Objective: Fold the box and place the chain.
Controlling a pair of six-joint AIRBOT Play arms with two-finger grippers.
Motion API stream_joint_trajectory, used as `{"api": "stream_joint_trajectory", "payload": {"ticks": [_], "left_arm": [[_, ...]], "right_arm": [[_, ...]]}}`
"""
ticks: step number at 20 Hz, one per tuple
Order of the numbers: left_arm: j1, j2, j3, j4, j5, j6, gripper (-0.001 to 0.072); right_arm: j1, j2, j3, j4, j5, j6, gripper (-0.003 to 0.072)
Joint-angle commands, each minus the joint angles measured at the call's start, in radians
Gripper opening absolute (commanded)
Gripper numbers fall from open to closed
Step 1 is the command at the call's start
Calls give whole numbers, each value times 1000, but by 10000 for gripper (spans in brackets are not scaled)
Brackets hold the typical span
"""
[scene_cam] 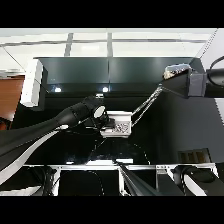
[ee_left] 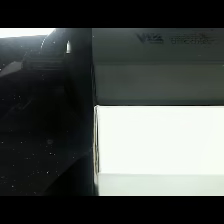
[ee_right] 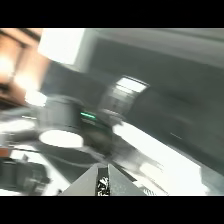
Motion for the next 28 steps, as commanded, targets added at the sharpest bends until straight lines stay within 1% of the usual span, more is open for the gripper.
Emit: {"api": "stream_joint_trajectory", "payload": {"ticks": [1, 4, 6, 8, 10, 12, 14, 16, 18, 20, 23, 26, 28], "left_arm": [[0, 0, 1, 0, 0, 0, 28], [0, 0, 1, 0, 0, 0, 28], [0, 0, 1, 0, 0, 0, 28], [0, 0, 1, 0, 0, 0, 28], [0, 0, 1, 0, 0, 0, 28], [0, 0, 1, 0, 0, 0, 28], [0, 0, 1, 0, 0, 0, 28], [0, 0, 1, 0, 0, 0, 28], [0, 0, 1, 0, 0, 0, 28], [0, 0, 1, 0, 0, 0, 28], [0, 0, 1, 0, 0, 0, 28], [0, 0, 1, 0, 0, 0, 28], [0, 0, 1, 0, 0, 0, 28]], "right_arm": [[71, 3, 0, 159, -109, -35, 23], [163, 2, -1, 136, -198, -38, 24], [198, 1, -1, 103, -246, -38, 24], [212, -4, -2, 57, -249, -37, 23], [233, -14, -29, 19, -229, -19, 23], [276, -21, -98, -21, -224, -1, 23], [323, -29, -196, -87, -250, 23, 23], [332, -31, -291, -161, -293, 72, 23], [332, -32, -380, -178, -338, 102, 23], [343, -36, -457, -159, -390, 127, 24], [388, -58, -516, -156, -487, 146, 23], [412, -103, -522, -157, -527, 155, 28], [410, -111, -522, -176, -544, 141, 322]]}}
